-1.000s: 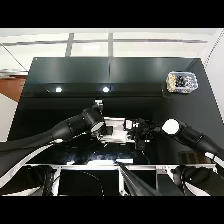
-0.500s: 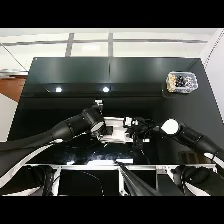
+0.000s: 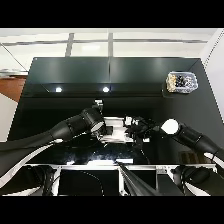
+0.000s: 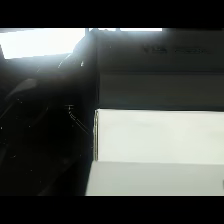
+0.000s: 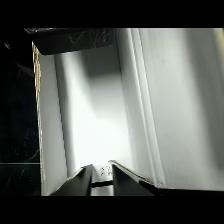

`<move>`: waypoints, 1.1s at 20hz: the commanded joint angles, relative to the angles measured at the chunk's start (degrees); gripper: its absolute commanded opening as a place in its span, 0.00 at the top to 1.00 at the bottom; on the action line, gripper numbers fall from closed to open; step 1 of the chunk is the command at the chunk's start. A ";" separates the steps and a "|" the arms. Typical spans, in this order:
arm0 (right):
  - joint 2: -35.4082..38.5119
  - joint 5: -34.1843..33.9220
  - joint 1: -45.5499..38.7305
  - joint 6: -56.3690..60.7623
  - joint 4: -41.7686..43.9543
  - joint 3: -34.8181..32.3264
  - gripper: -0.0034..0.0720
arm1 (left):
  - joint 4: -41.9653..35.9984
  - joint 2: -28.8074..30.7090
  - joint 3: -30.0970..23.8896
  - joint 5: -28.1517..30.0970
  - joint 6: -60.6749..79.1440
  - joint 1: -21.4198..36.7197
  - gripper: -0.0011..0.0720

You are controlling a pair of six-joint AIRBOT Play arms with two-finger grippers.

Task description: Fold the box and place the chain.

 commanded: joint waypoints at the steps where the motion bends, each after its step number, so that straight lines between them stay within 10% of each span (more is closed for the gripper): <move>1: 0.00 0.00 0.02 0.00 0.48 0.04 0.51 | 0.00 -0.04 0.00 0.00 0.02 0.04 0.94; 3: 0.00 -0.07 0.02 0.00 0.46 0.04 0.70 | 0.00 -0.04 0.00 0.00 0.02 0.04 0.94; 5: 0.00 -0.33 0.02 0.04 0.98 0.02 0.49 | 0.00 -0.04 0.00 0.00 0.02 0.04 0.94; 7: 0.00 -1.33 0.02 0.04 1.03 0.02 0.49 | 0.00 -0.04 0.00 0.00 0.02 0.04 0.94; 8: 0.00 -1.42 0.02 0.04 1.01 0.04 0.75 | 0.00 -0.04 0.00 0.00 0.02 0.04 0.94; 10: 0.13 -1.33 -0.22 1.05 0.28 0.04 0.87 | 0.00 -0.04 0.00 0.00 0.02 0.04 0.94; 22: 12.20 22.95 -31.61 48.48 -6.21 0.04 0.87 | 0.00 -0.04 0.00 0.00 0.02 0.04 0.94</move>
